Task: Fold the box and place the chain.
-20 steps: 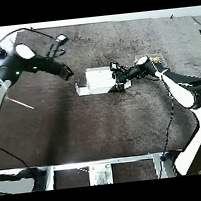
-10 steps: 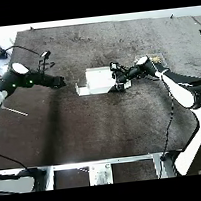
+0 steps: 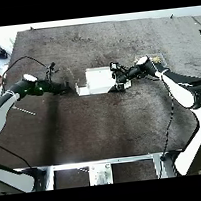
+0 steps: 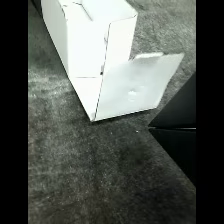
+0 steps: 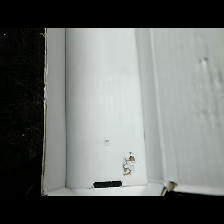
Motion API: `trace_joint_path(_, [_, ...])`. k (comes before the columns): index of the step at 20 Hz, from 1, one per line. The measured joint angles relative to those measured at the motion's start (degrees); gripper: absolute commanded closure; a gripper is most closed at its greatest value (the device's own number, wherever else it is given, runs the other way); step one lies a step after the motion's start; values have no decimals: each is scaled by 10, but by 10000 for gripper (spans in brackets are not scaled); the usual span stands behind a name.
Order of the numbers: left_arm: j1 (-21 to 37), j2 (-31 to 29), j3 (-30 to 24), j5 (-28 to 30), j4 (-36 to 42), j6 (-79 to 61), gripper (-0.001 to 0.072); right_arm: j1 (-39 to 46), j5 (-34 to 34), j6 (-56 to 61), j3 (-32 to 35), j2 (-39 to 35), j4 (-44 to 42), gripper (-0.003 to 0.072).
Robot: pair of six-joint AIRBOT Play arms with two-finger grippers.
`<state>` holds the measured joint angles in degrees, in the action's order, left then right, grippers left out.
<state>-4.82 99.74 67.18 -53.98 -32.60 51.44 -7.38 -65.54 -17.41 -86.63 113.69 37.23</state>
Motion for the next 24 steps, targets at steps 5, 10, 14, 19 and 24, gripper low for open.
trace_joint_path(5, [-4, 30, -1, -5, 45, -16, 701, 0, 0, 0, 0, 0, 0, 164])
trace_joint_path(10, [-19, 45, 0, -11, 73, -23, 700, 0, 0, 0, 0, 0, 0, 163])
trace_joint_path(14, [-30, 48, 10, -21, 93, -24, 419, 0, 0, 0, 0, 0, 0, 163])
trace_joint_path(19, [-34, 49, 38, -57, 104, -24, 372, 0, 0, 0, 0, 0, 0, 163])
trace_joint_path(24, [-35, 49, 68, -94, 107, -20, 371, 0, 0, 0, 0, 0, 0, 163])
